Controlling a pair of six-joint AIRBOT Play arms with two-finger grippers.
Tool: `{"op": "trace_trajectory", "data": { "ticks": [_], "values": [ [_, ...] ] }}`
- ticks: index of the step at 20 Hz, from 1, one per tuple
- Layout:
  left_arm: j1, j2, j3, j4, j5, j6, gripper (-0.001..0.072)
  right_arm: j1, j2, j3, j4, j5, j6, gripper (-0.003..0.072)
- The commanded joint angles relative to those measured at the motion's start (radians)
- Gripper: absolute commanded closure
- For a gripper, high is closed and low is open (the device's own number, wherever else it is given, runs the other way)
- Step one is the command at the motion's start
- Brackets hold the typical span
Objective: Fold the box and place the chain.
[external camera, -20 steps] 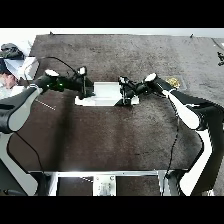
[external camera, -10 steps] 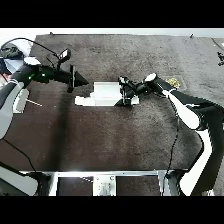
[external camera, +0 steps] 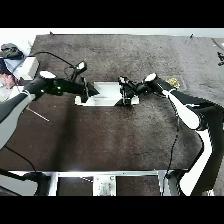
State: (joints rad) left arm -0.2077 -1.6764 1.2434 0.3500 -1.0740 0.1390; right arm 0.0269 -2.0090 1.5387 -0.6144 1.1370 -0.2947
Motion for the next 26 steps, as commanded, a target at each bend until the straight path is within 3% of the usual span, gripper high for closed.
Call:
{"op": "trace_trajectory", "data": {
  "ticks": [1,5,8,16,26],
  "values": [
    [-0.034,-0.068,0.064,-0.042,0.093,-0.036,0.0701,0.001,0.0,0.001,0.0,0.0,0.0,0.0368],
    [-0.014,-0.166,0.24,0.008,0.097,-0.143,0.0701,0.001,0.0,0.001,0.0,0.0,0.0,0.0367],
    [-0.009,-0.229,0.296,0.013,0.097,-0.167,0.0701,0.001,0.0,0.001,0.0,0.0,0.0,0.0367],
    [-0.02,-0.307,0.3,0.084,0.121,-0.217,0.07,0.001,0.0,0.001,0.0,0.0,0.0,0.0368],
    [-0.029,-0.272,0.305,0.144,0.135,-0.199,0.07,0.001,0.0,0.001,0.0,0.0,0.0,0.0368]
  ]
}}
